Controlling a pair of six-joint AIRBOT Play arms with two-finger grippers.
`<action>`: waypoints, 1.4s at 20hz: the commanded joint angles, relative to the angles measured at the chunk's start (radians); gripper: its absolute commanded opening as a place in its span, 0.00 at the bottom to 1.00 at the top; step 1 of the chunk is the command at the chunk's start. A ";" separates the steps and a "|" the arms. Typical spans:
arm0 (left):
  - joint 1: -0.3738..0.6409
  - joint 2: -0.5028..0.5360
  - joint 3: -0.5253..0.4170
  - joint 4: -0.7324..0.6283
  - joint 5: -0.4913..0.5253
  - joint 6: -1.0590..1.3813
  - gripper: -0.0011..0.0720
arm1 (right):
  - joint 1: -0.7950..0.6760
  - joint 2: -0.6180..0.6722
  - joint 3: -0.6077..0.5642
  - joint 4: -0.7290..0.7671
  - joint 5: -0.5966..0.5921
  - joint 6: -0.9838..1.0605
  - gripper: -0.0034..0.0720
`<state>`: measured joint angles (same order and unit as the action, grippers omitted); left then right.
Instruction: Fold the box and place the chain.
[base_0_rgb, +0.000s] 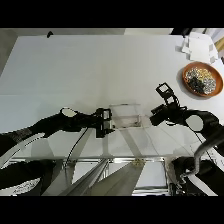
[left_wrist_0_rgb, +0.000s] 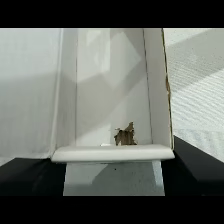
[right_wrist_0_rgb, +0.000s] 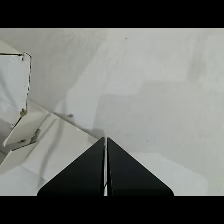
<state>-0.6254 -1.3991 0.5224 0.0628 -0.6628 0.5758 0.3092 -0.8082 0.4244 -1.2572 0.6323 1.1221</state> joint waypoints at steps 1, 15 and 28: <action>0.000 0.000 0.001 0.000 0.000 0.000 0.11 | 0.000 0.000 0.000 0.000 -0.001 0.004 0.06; 0.000 0.000 0.001 0.000 0.000 0.000 0.11 | -0.231 -0.005 0.001 -0.043 0.064 0.100 0.06; 0.000 0.000 0.001 0.000 0.000 0.000 0.11 | -0.161 -0.255 0.001 0.210 0.154 -0.080 0.06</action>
<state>-0.6254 -1.3991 0.5224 0.0624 -0.6632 0.5762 0.1314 -1.0374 0.4248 -1.1110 0.7689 1.0779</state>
